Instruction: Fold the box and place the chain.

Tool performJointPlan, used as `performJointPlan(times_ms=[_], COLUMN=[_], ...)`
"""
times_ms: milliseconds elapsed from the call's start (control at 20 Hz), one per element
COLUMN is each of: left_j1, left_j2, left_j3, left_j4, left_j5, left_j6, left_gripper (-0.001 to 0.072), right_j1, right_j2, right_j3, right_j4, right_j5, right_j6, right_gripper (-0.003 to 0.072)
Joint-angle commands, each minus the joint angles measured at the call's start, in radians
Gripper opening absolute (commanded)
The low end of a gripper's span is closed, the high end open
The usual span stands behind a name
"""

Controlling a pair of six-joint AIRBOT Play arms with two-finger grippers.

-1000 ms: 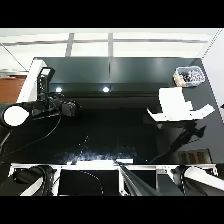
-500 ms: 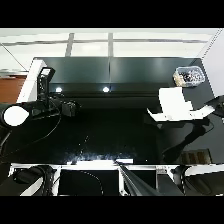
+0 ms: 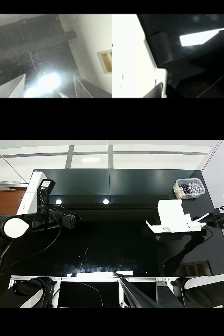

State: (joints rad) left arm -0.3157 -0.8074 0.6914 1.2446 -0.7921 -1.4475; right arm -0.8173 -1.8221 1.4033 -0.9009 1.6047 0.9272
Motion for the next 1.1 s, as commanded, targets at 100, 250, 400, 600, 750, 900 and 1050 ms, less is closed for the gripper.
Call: performJointPlan(times_ms=[100, 250, 400, 600, 750, 900, 1050], left_j1=[-0.001, -0.001, -0.001, -0.003, -0.003, -0.003, -0.003], left_j2=[0.001, 0.001, 0.001, 0.001, -0.006, -0.075, -0.232], left_j3=[0.000, 0.000, 0.000, 0.000, -0.005, -0.005, -0.005], left_j4=[0.000, -0.018, -0.052, -0.057, -0.114, -0.297, -0.517], left_j5=[-0.001, -0.001, -0.001, 0.007, 0.002, -0.051, -0.101], left_j6=[0.000, 0.000, 0.004, 0.003, -0.001, 0.001, 0.090], left_gripper=[0.0708, 0.0709, 0.0707, 0.0707, 0.0707, 0.0704, 0.0703], right_j1=[0.002, 0.016, 0.072, 0.216, 0.365, 0.507, 0.632], right_j2=[0.137, 0.298, 0.497, 0.774, 0.974, 1.122, 1.191], right_j3=[-0.101, -0.259, -0.437, -0.703, -0.891, -1.018, -1.070], right_j4=[0.042, 0.105, 0.108, 0.179, 0.231, 0.280, 0.300], right_j5=[-0.008, -0.084, -0.185, -0.265, -0.329, -0.406, -0.458], right_j6=[-0.035, -0.064, -0.043, -0.008, 0.028, 0.073, 0.127], right_gripper=[0.0045, 0.0045, 0.0045, 0.0045, 0.0044, 0.0044, 0.0045])
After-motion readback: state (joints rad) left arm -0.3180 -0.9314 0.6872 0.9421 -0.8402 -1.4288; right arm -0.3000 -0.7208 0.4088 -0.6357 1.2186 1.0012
